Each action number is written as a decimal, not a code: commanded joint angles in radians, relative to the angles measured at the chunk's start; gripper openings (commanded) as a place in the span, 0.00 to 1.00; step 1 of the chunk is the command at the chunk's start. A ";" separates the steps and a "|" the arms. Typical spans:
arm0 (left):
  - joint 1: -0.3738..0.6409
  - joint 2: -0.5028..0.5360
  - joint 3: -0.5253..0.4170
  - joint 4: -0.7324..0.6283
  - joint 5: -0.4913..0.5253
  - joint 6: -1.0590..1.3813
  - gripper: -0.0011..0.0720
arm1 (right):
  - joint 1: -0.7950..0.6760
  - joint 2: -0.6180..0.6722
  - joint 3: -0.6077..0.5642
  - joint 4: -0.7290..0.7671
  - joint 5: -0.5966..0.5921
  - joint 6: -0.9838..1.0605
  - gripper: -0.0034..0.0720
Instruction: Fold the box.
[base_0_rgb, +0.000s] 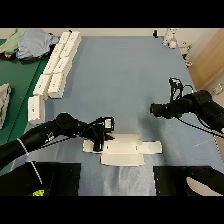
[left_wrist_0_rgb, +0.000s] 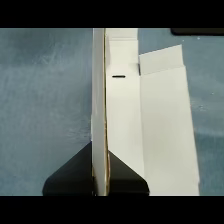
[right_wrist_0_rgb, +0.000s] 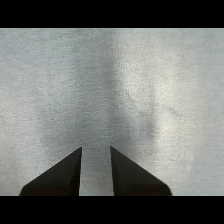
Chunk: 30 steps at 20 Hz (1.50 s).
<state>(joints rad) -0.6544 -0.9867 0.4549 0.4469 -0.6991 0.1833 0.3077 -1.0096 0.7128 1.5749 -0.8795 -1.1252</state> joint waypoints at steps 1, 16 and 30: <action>-0.001 -0.001 0.000 0.006 -0.037 -0.005 0.03 | 0.000 0.000 0.000 0.004 0.000 0.000 0.42; -0.001 -0.001 0.000 0.005 -0.034 -0.026 0.03 | 0.408 0.326 -0.046 0.229 -0.529 0.098 0.04; -0.001 -0.001 0.000 0.005 -0.034 -0.026 0.03 | 1.076 0.148 -0.193 -0.040 -0.171 -0.432 0.84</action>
<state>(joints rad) -0.6548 -0.9878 0.4549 0.4515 -0.7338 0.1570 1.3350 -0.7776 0.5236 1.6089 -1.1080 -1.4212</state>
